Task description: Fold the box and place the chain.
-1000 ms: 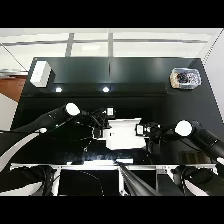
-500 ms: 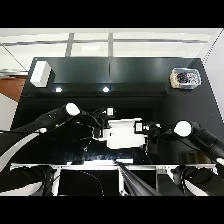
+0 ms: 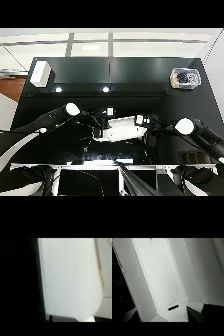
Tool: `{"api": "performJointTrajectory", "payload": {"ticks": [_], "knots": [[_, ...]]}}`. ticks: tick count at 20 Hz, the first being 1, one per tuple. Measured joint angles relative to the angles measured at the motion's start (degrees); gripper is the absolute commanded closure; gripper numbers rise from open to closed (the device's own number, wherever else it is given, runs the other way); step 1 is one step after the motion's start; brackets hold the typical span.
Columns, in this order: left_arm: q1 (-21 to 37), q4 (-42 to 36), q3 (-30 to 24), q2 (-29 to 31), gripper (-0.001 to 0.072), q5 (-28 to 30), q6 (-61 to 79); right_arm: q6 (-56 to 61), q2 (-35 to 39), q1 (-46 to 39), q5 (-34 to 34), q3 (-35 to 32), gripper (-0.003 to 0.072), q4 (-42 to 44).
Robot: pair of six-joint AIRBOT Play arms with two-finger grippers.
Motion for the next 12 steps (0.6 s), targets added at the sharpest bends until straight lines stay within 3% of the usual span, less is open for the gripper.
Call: {"api": "performJointTrajectory", "payload": {"ticks": [5, 12], "knots": [[0.00, 0.00, -0.02, 0.00, 0.0679, 0.00, 0.00, 2.21, 0.02, -0.52, -3.72, 0.35, -0.0011, 0.04], [-0.37, 3.93, 0.33, 1.31, 0.0680, 0.11, 0.17, 1.79, 0.07, -0.76, -2.73, 2.32, -0.0011, -0.74]]}}
